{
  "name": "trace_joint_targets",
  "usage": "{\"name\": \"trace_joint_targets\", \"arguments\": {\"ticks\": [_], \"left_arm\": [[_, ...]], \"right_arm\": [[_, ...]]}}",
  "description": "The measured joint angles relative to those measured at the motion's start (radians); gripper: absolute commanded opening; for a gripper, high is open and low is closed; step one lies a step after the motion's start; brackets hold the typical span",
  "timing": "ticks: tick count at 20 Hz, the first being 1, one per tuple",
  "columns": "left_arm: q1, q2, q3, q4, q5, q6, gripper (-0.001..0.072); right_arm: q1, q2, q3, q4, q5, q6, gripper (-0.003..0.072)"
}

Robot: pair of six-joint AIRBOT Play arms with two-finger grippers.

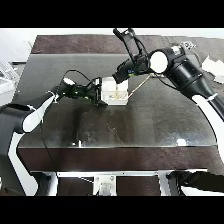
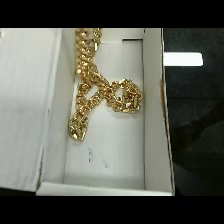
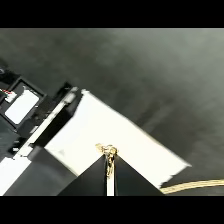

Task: Fold the box and place the chain.

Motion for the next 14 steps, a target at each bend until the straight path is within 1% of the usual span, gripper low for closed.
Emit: {"name": "trace_joint_targets", "arguments": {"ticks": [1, 2, 3, 4, 9, 10, 11, 14], "left_arm": [[0.0, 0.0, 0.0, 0.0, 0.0, 0.0, 0.0488], [0.0, 0.0, 0.0, 0.0, 0.0, 0.0, 0.0488], [0.0, 0.0, 0.0, 0.0, 0.0, 0.0, 0.0488], [0.0, 0.0, 0.0, 0.0, 0.0, 0.0, 0.0488], [0.0, 0.0, 0.0, 0.0, 0.0, 0.0, 0.0487], [0.0, 0.0, 0.0, 0.0, 0.0, 0.0, 0.0488], [0.0, 0.0, 0.0, 0.0, 0.0, 0.0, 0.0488], [0.0, 0.0, 0.0, 0.0, 0.0, 0.0, 0.0488]], "right_arm": [[-0.005, -0.012, -0.01, 0.025, -0.004, -0.004, 0.0123], [-0.009, -0.026, -0.018, 0.044, -0.005, -0.007, 0.0322], [-0.014, -0.037, -0.023, 0.06, -0.01, -0.011, 0.0364], [-0.019, -0.05, -0.027, 0.071, -0.01, -0.015, 0.0337], [-0.055, -0.083, -0.037, 0.09, -0.01, -0.021, 0.035], [-0.068, -0.085, -0.037, 0.077, 0.0, -0.021, 0.0431], [-0.089, -0.086, -0.041, 0.049, 0.014, -0.013, 0.0576], [-0.195, -0.089, -0.077, -0.024, 0.042, 0.057, 0.0576]]}}
